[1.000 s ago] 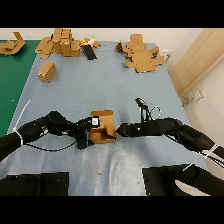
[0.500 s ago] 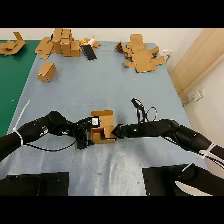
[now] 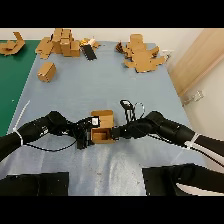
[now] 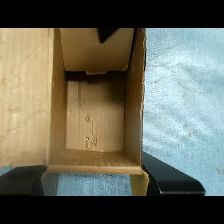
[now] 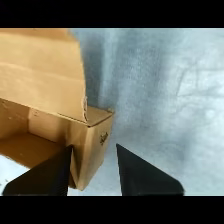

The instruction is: Fold the box.

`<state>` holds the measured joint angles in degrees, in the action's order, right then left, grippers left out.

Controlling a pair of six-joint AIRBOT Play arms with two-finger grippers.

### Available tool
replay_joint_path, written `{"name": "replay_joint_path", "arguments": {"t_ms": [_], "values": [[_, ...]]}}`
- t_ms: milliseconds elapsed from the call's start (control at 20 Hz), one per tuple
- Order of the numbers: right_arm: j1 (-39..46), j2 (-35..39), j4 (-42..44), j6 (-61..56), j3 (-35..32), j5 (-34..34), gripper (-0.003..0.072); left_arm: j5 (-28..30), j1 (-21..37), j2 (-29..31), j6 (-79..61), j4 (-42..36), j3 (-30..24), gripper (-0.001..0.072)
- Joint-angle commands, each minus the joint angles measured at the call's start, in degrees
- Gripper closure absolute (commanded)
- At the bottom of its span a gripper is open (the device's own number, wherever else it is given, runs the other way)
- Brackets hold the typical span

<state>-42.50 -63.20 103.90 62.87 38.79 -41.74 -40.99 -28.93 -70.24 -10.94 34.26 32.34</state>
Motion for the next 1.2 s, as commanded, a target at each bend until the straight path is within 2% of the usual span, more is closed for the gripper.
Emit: {"name": "replay_joint_path", "arguments": {"t_ms": [0,300,550,650,800,850,900,1000,1150], "values": [[-3.5,-4.1,-9.6,-11.5,5.1,-5.3,0.0237,0.0,0.0,0.0,0.0,0.0,0.0,0.0330],[-7.2,-10.3,-13.5,-19.6,11.8,-11.9,0.0240,0.0,0.0,0.0,0.0,0.0,0.0,0.0330],[-8.7,-13.9,-16.7,-24.0,16.3,-19.9,0.0279,0.0,0.0,0.0,0.0,0.0,0.0,0.0330],[-8.7,-14.5,-16.7,-25.1,16.8,-20.7,0.0346,0.0,0.0,0.0,0.0,0.0,0.0,0.0329],[-9.0,-14.7,-16.7,-25.4,17.0,-20.7,0.0390,0.0,0.0,0.0,0.0,0.0,0.0,0.0329],[-9.0,-14.7,-16.5,-25.4,17.1,-20.7,0.0427,0.0,0.0,0.0,0.0,0.0,0.0,0.0329],[-9.0,-14.7,-16.5,-25.4,17.2,-20.7,0.0544,0.0,0.0,0.0,0.0,0.0,0.0,0.0330],[-9.0,-14.7,-16.5,-25.4,17.5,-20.8,0.0664,0.0,0.0,0.0,0.0,0.0,0.0,0.0329],[-9.0,-14.7,-16.6,-25.3,17.6,-20.9,0.0681,0.0,0.0,0.0,0.0,0.0,0.0,0.0329]]}}
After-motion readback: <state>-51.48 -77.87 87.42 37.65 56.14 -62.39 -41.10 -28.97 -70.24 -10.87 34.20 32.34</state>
